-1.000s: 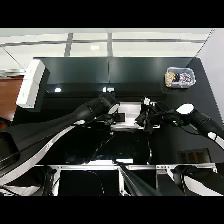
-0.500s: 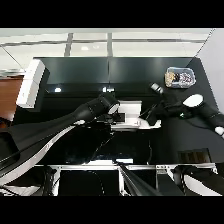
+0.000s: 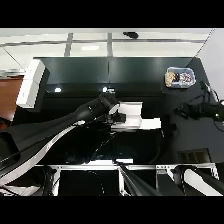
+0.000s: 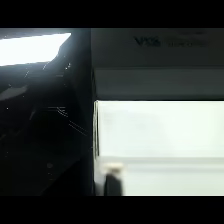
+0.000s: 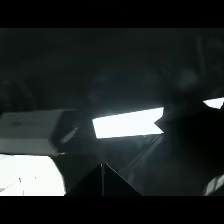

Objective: Fold the box and place the chain.

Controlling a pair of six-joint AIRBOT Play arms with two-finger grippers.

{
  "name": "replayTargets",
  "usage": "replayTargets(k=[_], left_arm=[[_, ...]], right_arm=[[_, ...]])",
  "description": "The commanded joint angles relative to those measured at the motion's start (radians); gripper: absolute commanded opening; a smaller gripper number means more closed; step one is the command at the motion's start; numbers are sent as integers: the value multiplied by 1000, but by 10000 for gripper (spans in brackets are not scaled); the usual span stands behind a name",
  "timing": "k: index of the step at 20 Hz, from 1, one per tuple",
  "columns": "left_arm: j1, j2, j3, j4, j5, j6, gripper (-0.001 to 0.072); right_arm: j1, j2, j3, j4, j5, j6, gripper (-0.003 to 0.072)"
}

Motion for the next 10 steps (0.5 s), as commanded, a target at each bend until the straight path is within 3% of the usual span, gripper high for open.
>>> replayTargets(k=[1, 4, 5, 10], left_arm=[[1, 0, 1, 1, 0, 0, 26], [1, 0, 1, 1, 0, 0, 27], [1, 0, 1, 1, -1, 0, 26], [1, 0, 1, 0, -2, 0, 26]], right_arm=[[-42, -28, -85, 32, 25, 69, 14], [-3, -114, -87, 140, 176, -109, 13], [21, -135, -87, 150, 178, -121, 14], [209, -196, -86, 171, 44, -141, 14]])
